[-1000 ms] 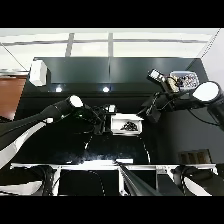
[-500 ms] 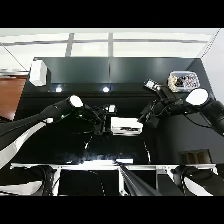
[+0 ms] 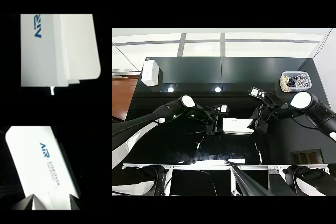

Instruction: Fold the box and place the chain.

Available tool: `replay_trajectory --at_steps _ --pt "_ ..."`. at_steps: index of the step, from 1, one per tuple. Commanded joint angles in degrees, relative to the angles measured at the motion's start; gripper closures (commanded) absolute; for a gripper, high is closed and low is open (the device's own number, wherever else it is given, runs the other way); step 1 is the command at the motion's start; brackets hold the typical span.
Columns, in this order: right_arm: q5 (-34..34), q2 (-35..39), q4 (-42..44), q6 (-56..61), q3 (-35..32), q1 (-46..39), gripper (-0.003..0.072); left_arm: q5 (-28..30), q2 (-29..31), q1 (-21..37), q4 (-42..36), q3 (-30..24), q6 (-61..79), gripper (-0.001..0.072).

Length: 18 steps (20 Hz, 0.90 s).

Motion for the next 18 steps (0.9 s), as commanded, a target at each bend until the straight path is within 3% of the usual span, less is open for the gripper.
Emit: replay_trajectory --at_steps 1,8,9,18 --pt "-0.15 -0.04 -0.24 -1.03 -1.55 0.28 0.0179 0.02 -0.04 -0.04 0.00 -0.02 0.02 0.0170" --pt "-1.64 -0.04 -0.07 -1.09 -1.64 0.28 0.0208 0.02 -0.04 -0.04 0.00 -0.02 0.00 0.0170" --pt "-1.64 -0.04 -0.07 -1.09 -1.64 0.28 0.0279 0.02 -0.04 -0.04 0.00 -0.02 0.00 0.0170" --pt "-3.39 -0.04 1.81 -1.05 -1.57 0.28 0.0280 -0.20 -0.04 -0.07 0.00 -0.02 0.00 0.0170"
